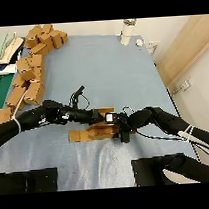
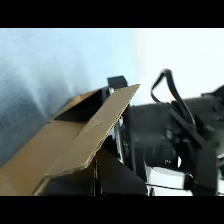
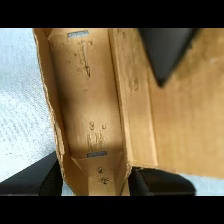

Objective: Fold the box.

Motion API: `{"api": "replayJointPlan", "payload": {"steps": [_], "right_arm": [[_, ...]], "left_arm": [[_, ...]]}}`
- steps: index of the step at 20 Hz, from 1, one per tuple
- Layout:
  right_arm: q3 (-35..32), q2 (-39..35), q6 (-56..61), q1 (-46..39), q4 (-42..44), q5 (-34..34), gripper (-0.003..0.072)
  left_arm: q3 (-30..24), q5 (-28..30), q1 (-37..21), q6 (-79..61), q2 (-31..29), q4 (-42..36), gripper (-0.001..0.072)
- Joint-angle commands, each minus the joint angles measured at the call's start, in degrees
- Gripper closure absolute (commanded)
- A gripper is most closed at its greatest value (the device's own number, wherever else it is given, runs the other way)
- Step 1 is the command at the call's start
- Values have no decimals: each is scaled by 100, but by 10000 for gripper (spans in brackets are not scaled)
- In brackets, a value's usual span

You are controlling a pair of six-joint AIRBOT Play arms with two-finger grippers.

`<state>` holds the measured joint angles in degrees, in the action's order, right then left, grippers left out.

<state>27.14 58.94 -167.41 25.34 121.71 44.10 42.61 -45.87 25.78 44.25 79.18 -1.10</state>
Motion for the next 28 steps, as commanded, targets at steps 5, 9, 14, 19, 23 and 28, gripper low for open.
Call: {"api": "replayJointPlan", "payload": {"steps": [5,9,14,19,23,28], "right_arm": [[4,2,0,-2,2,-2,284],[4,2,0,-2,2,-4,284],[4,2,0,-2,2,-2,284],[4,2,0,-2,2,-4,284],[4,2,0,-2,2,-4,284],[4,2,0,-2,2,-2,284]], "left_arm": [[260,437,20,1591,387,1502,701],[306,494,20,1692,420,1663,701],[310,479,-13,1661,479,1759,701],[476,304,-199,1556,479,1792,701],[514,-87,-258,1416,479,1784,700],[531,-459,-302,636,476,1224,700]]}}
